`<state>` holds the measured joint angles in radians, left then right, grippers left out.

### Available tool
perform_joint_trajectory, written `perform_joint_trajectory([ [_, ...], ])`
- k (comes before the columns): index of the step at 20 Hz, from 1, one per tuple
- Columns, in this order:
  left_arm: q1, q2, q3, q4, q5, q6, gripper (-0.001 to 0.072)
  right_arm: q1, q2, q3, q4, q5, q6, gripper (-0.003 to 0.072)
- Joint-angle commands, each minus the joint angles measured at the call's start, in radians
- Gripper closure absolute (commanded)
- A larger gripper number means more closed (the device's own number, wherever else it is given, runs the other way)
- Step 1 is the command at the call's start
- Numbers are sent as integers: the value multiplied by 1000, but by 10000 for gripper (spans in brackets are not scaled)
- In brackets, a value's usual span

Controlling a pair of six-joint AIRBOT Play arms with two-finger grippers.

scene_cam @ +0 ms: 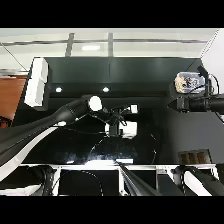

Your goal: Fold the box and place the chain.

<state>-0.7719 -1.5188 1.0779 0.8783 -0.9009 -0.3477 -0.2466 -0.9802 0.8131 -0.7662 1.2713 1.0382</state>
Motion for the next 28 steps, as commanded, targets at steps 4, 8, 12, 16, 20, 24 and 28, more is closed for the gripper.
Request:
perform_joint_trajectory([
  [4, -40, -57, 0, 89, 47, 1, -10, -1, 1, -21, -2, -32, 0, 676],
  [8, -57, -54, 24, 179, 12, -79, 391, -1, 1, -21, -2, -54, 0, 676],
  [12, 10, 2, 49, 434, -112, -546, 414, -1, 1, -21, -4, -53, 0, 676],
  [16, 209, 80, 29, 555, -361, -843, 412, -1, 1, -21, -6, -53, 0, 676],
  [20, 465, 189, -80, 557, -457, -921, 412, -1, 1, -21, -6, -53, 0, 676],
  [24, 745, 309, -199, 557, -450, -938, 412, -1, 1, -21, -6, -68, 0, 676],
  [28, 1041, 358, -246, 557, -418, -941, 412, -1, 1, -21, -6, -78, 1, 676],
])
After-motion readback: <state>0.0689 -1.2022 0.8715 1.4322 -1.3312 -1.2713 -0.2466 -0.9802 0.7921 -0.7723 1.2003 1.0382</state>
